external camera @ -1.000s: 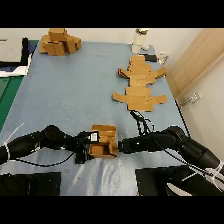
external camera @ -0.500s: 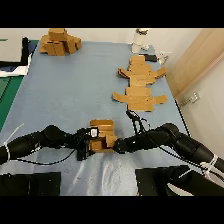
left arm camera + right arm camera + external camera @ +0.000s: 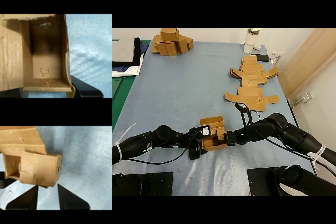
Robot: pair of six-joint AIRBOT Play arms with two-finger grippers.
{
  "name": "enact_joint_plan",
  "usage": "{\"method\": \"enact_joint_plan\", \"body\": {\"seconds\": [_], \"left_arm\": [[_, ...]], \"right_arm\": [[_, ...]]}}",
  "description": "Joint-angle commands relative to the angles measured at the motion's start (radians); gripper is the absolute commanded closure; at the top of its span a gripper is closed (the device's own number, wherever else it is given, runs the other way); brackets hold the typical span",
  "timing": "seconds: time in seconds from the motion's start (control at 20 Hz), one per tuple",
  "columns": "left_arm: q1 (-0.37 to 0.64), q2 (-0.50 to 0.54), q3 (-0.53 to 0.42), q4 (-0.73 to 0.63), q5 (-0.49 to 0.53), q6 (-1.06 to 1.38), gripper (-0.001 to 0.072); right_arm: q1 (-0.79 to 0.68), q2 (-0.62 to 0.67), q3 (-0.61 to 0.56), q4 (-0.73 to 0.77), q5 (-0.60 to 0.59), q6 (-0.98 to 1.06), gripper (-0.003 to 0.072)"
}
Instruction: Fold the box.
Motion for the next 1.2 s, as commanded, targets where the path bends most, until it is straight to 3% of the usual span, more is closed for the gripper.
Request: {"method": "enact_joint_plan", "body": {"seconds": [0.0, 0.35, 0.4, 0.5, 0.55, 0.7, 0.85, 1.15], "left_arm": [[0.0, 0.0, 0.0, 0.002, -0.003, 0.0, 0.0111], [0.001, 0.0, 0.0, 0.002, 0.004, 0.0, 0.0111], [0.001, 0.0, 0.0, 0.002, 0.003, 0.0, 0.0111], [0.0, 0.0, 0.0, 0.002, 0.003, 0.004, 0.0112], [0.0, 0.0, 0.0, 0.002, 0.002, 0.003, 0.0112], [0.0, 0.0, 0.0, 0.002, 0.0, 0.003, 0.0112], [0.0, 0.001, 0.001, 0.005, -0.017, 0.012, 0.0111], [0.0, 0.011, 0.004, 0.013, -0.034, 0.019, 0.0112]], "right_arm": [[0.02, -0.003, 0.037, -0.011, -0.135, 0.005, 0.0205], [0.019, 0.082, 0.037, -0.074, -0.36, 0.077, 0.0221], [0.019, 0.098, 0.037, -0.158, -0.422, 0.14, 0.0315], [0.019, 0.126, 0.037, -0.362, -0.505, 0.27, 0.0629], [0.012, 0.13, 0.036, -0.439, -0.5, 0.309, 0.0681], [-0.08, 0.105, 0.033, -0.534, -0.429, 0.32, 0.0682], [-0.221, 0.042, 0.033, -0.524, -0.317, 0.257, 0.0682], [-0.357, -0.142, 0.033, -0.147, -0.124, -0.171, 0.0683]]}}
